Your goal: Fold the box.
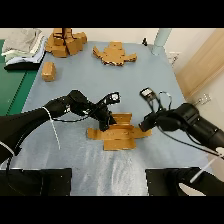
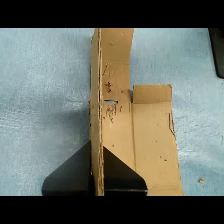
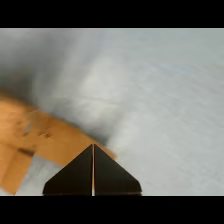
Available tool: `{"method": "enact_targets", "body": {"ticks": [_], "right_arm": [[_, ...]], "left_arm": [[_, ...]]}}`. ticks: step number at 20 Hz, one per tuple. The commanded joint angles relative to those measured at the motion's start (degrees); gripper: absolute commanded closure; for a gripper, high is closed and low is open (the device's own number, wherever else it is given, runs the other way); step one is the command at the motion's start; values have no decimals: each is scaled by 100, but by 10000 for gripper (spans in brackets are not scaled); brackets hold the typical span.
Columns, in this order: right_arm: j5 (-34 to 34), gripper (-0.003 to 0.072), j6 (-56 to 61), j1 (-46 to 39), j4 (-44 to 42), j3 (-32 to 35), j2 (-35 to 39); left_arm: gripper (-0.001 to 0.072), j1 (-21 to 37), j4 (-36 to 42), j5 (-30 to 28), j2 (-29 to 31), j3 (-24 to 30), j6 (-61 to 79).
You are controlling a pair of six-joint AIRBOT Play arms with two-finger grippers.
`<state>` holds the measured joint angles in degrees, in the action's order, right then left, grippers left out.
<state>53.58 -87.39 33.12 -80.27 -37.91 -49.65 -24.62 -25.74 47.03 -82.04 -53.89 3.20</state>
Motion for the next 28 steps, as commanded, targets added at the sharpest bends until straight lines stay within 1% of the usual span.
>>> {"method": "enact_targets", "body": {"ticks": [1, 3, 4, 5, 6, 7, 12, 15, 18, 20, 25, 27, 28], "right_arm": [[216, 685, -481, 1147, 20, 280, 295], [214, 683, -522, 1928, 52, 625, 542], [210, 647, -542, 2264, 52, 796, 632], [155, 387, -586, 2540, 63, 966, 651], [31, 159, -664, 2699, 107, 1115, 621], [-144, 96, -796, 2771, 203, 1239, 544], [-723, 96, -872, 2769, 776, 1281, 48], [-951, 100, -868, 2769, 925, 1281, -133], [-1121, 102, -787, 2767, 1259, 1281, -280], [-1128, 101, -601, 2767, 1506, 1261, -262], [-1058, 101, -601, 2767, 1528, 1003, 33], [-1071, 101, -501, 2767, 1773, 957, 116], [-1067, 101, -210, 2745, 2055, 955, 111]], "left_arm": [[695, 4, 2, -2, -4, -4, -11], [695, 4, 2, -2, -4, -4, -11], [695, 4, 2, -2, -4, -4, -11], [695, 4, 2, -2, -4, -4, -11], [695, 4, 2, -4, -4, -4, -11], [695, 4, 2, -4, -4, -4, -11], [695, 0, 2, -4, -4, -4, -11], [695, -2, 2, -2, -4, -4, -11], [695, -2, 2, -2, -4, -4, -11], [695, -2, 0, -2, -4, -4, -11], [695, -4, 2, -4, -4, -4, -11], [695, -4, 2, -2, -4, -4, -11], [695, -4, 2, -4, -4, -4, -11]]}}
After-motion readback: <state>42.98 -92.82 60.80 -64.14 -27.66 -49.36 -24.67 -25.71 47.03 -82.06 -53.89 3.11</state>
